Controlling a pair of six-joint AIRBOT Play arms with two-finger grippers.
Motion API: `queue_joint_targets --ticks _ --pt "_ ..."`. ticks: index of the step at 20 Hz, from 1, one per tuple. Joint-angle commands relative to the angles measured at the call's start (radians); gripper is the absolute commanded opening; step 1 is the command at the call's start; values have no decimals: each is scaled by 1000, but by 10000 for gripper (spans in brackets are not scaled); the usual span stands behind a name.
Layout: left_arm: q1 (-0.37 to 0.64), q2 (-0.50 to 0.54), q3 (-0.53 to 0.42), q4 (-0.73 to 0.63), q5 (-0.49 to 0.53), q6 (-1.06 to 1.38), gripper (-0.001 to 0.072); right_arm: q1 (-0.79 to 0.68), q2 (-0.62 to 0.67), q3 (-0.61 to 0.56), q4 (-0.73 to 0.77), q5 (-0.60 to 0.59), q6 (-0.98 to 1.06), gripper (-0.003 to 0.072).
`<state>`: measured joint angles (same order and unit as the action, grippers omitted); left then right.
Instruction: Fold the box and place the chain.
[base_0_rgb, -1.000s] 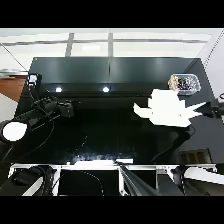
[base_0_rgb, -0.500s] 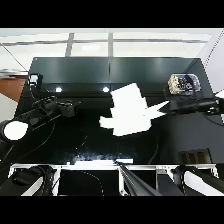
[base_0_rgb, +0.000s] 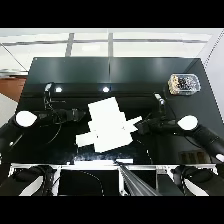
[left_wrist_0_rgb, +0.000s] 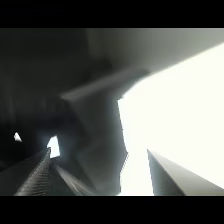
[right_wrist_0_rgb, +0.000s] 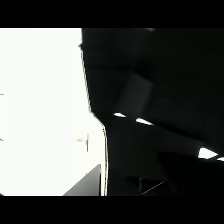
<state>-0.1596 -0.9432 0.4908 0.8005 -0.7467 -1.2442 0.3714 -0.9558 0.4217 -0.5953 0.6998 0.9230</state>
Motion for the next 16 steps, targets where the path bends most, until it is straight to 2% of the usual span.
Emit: queue_joint_targets --ticks 1,2,4,8,11,13,15,16 --pt "144 -187 1 -327 -359 361 698 87 18 -32 22 -100 0 44" --pt "162 -237 2 -361 -401 425 698 87 18 -32 22 -100 0 43" --pt "154 -314 10 -370 -422 543 698 86 18 -32 22 -102 0 43" --pt "56 -429 55 -414 -459 734 685 86 18 -32 23 -99 1 43" --pt "22 -509 120 -407 -476 761 658 86 18 -32 22 -98 1 43" --pt "22 -558 162 -367 -563 809 501 86 18 -32 21 -98 1 43" --pt "22 -590 200 -268 -617 811 246 86 18 -32 19 -99 1 44" --pt "22 -599 211 -230 -623 811 171 86 18 -32 19 -99 1 44"
